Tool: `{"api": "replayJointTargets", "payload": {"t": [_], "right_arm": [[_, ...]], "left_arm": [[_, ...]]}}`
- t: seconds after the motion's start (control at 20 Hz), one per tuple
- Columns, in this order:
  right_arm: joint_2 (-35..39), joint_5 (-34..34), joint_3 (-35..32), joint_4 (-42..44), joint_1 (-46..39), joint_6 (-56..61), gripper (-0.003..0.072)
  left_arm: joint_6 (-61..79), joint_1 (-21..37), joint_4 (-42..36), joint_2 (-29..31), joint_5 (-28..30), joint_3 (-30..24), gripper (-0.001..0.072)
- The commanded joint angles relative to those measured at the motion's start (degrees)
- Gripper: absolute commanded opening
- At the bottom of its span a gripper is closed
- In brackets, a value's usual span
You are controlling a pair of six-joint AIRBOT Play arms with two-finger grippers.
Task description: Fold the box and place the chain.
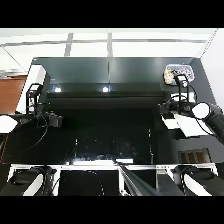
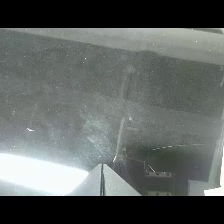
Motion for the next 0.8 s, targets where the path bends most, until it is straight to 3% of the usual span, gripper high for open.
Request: {"api": "replayJointTargets", "payload": {"t": [0.0, 0.5, 0.75], "right_arm": [[-0.02, 0.02, -0.02, 0.0, -0.02, 0.02, 0.0019], [-0.04, 0.02, 0.0, 0.0, -0.02, 0.02, 0.0019], [-0.04, -0.85, -0.02, 10.47, -0.02, 0.0, 0.0019]], "left_arm": [[0.02, 0.07, 0.0, 0.02, 0.02, -0.02, 0.0028], [0.02, 0.07, 0.0, 0.02, 0.0, -0.02, 0.0027], [-1.05, 0.07, -2.86, -0.02, 5.07, -0.04, 0.0028]]}}
